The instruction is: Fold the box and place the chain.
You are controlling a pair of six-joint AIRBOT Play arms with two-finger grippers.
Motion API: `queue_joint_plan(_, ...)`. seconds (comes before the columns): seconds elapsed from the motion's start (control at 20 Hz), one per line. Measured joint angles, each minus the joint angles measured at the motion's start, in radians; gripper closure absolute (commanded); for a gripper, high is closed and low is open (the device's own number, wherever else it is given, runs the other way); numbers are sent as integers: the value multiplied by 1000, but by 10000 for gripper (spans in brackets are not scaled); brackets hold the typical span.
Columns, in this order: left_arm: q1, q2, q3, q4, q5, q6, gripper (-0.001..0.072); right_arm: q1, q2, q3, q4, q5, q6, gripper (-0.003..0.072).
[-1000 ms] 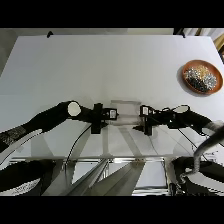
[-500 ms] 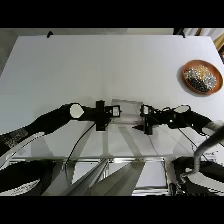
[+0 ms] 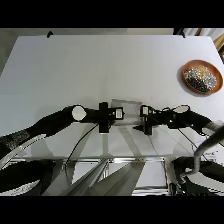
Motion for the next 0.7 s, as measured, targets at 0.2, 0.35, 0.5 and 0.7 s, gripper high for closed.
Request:
queue_joint_plan(0.2, -3, -11, 1, -1, 11, 17, 350, 0, 0, 0, 0, 0, 0, 274)
queue_joint_plan(0.35, -4, -5, 0, 5, 5, 18, 658, 0, 0, 0, 0, 0, 0, 274)
queue_joint_plan(0.5, 6, 48, 0, 32, -17, -48, 705, 0, 0, 0, 1, 0, 0, 274)
queue_joint_plan(0.7, 75, 181, 0, 139, -100, -288, 705, 0, 0, 0, 0, 0, -1, 274)
